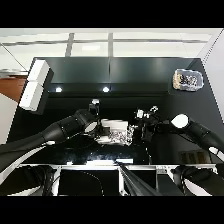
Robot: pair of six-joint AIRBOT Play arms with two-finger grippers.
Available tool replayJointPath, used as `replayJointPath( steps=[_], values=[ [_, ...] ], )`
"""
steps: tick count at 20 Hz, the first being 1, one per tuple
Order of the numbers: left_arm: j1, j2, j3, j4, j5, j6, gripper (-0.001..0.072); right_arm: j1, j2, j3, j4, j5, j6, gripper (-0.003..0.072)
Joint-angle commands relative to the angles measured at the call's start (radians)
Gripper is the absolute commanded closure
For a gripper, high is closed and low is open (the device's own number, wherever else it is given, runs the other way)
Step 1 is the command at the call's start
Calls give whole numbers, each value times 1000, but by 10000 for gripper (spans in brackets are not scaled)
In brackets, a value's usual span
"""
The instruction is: Fold the box and place the chain.
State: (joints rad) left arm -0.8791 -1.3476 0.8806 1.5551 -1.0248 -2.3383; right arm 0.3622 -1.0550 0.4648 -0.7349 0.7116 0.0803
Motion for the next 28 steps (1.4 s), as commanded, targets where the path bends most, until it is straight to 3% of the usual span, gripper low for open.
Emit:
replayJointPath(
  steps=[1,4,8,12,15,21,24,28],
  values=[
    [-1,0,0,0,3,0,680,1,64,9,-12,29,122,638],
    [-1,0,0,0,2,0,680,0,151,25,-96,66,276,639],
    [-1,0,0,0,2,0,680,1,235,130,-232,254,452,638],
    [-1,0,0,0,-1,0,680,1,249,324,-214,502,608,638],
    [-1,0,0,0,-1,0,680,1,249,460,-114,594,670,638],
    [-1,0,0,0,-2,0,680,2,248,570,183,569,680,638],
    [-1,0,0,0,-2,0,679,14,245,549,169,526,716,638],
    [-1,0,0,0,-5,0,680,58,212,435,143,484,728,638]
  ],
)
